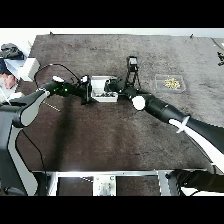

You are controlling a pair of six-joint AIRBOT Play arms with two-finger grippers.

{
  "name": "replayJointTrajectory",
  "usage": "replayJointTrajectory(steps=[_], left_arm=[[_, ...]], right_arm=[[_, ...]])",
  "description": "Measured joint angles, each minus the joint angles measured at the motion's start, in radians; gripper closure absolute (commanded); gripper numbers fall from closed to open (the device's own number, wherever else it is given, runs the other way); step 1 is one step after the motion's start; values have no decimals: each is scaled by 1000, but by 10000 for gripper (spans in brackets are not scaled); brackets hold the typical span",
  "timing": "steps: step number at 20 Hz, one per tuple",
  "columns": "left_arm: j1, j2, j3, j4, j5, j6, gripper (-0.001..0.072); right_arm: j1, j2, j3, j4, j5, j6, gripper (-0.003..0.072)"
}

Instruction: Fold the box and place the chain.

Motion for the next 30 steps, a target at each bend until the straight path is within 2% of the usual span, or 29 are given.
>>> replayJointTrajectory(steps=[1,4,6,8,13,17,22,26,28,30], left_arm=[[0,0,0,0,0,0,305],[0,0,0,0,0,0,305],[0,0,0,0,0,0,304],[0,0,0,0,0,0,305],[0,0,0,0,0,0,305],[0,0,0,0,0,0,305],[0,0,0,0,0,0,305],[0,0,0,0,0,0,304],[0,0,0,0,0,0,304],[0,0,0,0,0,0,304]], right_arm=[[-21,21,11,-50,22,-1,516],[-100,52,79,-168,110,-24,532],[-166,40,158,-163,204,-114,532],[-238,-3,249,-19,334,-317,532],[-417,-198,481,516,743,-892,531],[-486,-389,657,710,998,-1078,530],[-481,-517,745,754,1125,-1170,530],[-446,-543,760,721,1172,-1233,528],[-430,-543,764,713,1207,-1268,482],[-410,-541,765,706,1250,-1297,476]])
